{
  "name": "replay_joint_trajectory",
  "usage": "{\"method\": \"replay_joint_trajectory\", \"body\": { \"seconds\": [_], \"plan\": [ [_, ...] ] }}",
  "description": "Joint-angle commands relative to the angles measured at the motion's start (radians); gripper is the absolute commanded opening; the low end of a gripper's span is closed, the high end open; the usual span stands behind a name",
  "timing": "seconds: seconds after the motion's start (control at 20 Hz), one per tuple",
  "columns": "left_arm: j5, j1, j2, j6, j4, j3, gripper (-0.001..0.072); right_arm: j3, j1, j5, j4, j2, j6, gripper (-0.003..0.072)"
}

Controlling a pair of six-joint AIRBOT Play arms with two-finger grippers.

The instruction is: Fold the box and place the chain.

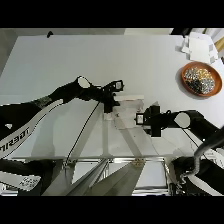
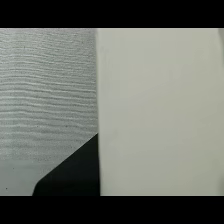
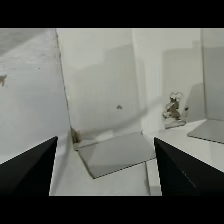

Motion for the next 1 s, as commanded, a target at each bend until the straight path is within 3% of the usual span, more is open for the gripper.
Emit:
{"method": "replay_joint_trajectory", "body": {
  "seconds": [0.0,0.4,0.75,0.95],
  "plan": [
    [0.000,0.000,0.000,0.000,0.000,0.000,0.0087,-0.036,0.019,-0.093,-0.004,0.000,-0.009,0.0706],
    [0.000,0.000,0.000,0.000,0.000,0.000,0.0087,-0.041,0.018,-0.182,0.000,0.000,-0.008,0.0705],
    [0.001,0.000,0.000,0.000,0.000,0.000,0.0087,0.049,-0.030,-0.130,0.014,0.000,-0.008,0.0705],
    [0.000,0.000,0.000,0.000,0.000,0.000,0.0087,0.064,-0.089,-0.126,0.180,-0.013,-0.117,0.0706]
  ]
}}
